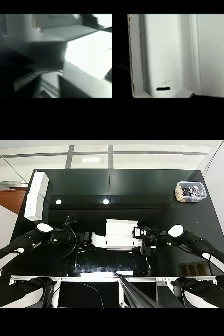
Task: Fold the box and place the chain.
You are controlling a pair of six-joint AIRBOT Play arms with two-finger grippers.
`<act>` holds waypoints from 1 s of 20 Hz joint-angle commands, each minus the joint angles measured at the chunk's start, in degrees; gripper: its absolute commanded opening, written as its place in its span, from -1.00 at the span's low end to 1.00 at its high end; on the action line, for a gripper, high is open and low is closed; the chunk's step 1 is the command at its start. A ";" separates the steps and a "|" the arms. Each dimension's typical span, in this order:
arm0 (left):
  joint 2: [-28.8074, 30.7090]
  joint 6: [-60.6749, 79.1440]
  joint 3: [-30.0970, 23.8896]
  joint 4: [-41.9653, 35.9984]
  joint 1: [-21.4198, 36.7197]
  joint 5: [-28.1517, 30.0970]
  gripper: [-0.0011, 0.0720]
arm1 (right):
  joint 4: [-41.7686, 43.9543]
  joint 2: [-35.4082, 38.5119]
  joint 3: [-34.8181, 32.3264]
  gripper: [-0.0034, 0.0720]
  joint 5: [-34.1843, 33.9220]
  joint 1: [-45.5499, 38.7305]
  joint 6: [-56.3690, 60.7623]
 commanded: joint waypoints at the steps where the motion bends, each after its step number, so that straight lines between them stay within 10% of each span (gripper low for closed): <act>1: -0.07 0.61 2.05 -0.20 -1.44 -0.76 0.47 | 0.00 -0.02 0.00 0.25 0.00 0.00 0.02; 4: -0.02 0.61 2.84 0.28 -1.40 -2.54 0.84 | 0.00 -0.02 -0.02 0.25 0.00 0.00 0.02; 12: -0.02 0.59 7.65 0.96 -4.81 -5.55 0.85 | 0.00 -0.02 0.00 0.25 0.00 0.00 0.00; 20: -0.02 -1.09 7.67 1.66 -12.63 5.92 0.84 | 0.00 -0.02 0.00 0.25 -0.02 0.00 0.00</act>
